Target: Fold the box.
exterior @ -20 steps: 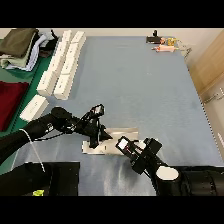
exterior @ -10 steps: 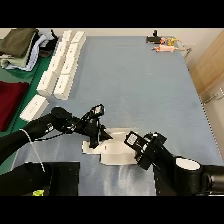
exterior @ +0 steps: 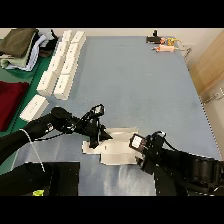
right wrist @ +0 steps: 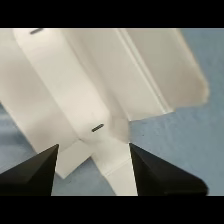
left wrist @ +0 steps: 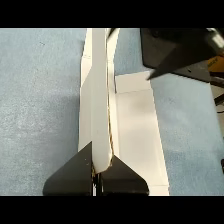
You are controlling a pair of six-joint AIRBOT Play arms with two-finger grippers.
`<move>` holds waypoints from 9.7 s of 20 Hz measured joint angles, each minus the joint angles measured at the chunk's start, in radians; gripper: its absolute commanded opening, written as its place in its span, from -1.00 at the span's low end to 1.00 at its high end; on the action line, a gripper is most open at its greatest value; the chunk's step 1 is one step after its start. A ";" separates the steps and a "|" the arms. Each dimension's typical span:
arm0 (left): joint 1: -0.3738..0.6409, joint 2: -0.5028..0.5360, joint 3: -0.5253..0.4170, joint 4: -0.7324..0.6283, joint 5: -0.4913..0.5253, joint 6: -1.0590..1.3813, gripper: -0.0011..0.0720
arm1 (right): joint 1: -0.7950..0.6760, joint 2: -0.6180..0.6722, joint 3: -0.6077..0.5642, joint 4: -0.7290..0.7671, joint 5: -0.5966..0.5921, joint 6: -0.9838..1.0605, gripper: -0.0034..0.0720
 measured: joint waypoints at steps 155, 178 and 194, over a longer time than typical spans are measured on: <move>0.000 0.000 0.000 -0.035 0.003 0.007 -0.93 | -0.742 -0.387 -0.064 0.949 0.212 -1.659 0.45; 0.005 0.058 0.000 0.043 0.022 -0.182 0.90 | -0.742 -0.387 -0.064 0.949 0.212 -1.660 0.45; 0.040 0.379 0.000 0.362 -0.198 -1.020 -0.93 | -0.742 -0.387 -0.064 0.949 0.212 -1.659 0.45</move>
